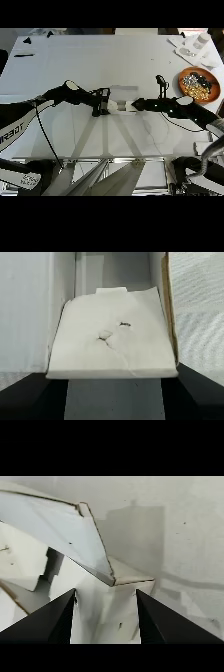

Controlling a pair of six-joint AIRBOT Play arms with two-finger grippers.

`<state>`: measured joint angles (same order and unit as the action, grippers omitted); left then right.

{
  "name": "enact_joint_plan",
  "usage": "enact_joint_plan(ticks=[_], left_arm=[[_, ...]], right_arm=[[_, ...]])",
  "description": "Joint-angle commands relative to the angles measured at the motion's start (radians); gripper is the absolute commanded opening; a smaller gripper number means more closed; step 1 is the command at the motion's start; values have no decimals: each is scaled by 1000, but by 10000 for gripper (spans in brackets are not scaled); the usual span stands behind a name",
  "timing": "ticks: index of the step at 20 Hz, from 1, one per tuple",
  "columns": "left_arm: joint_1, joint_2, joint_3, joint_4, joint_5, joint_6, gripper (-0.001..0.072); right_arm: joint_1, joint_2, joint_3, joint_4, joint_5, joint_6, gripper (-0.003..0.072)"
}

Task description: Fold the box and place the chain.

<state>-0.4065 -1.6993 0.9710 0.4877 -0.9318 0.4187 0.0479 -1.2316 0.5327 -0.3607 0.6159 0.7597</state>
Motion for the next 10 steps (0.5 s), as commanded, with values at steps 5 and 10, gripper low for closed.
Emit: enact_joint_plan(ticks=[5,10], left_arm=[[0,0,1,0,0,0,206],[0,0,1,0,0,0,206]], right_arm=[[57,-1,31,-250,-89,190,430],[126,-1,113,-618,-70,526,426]])
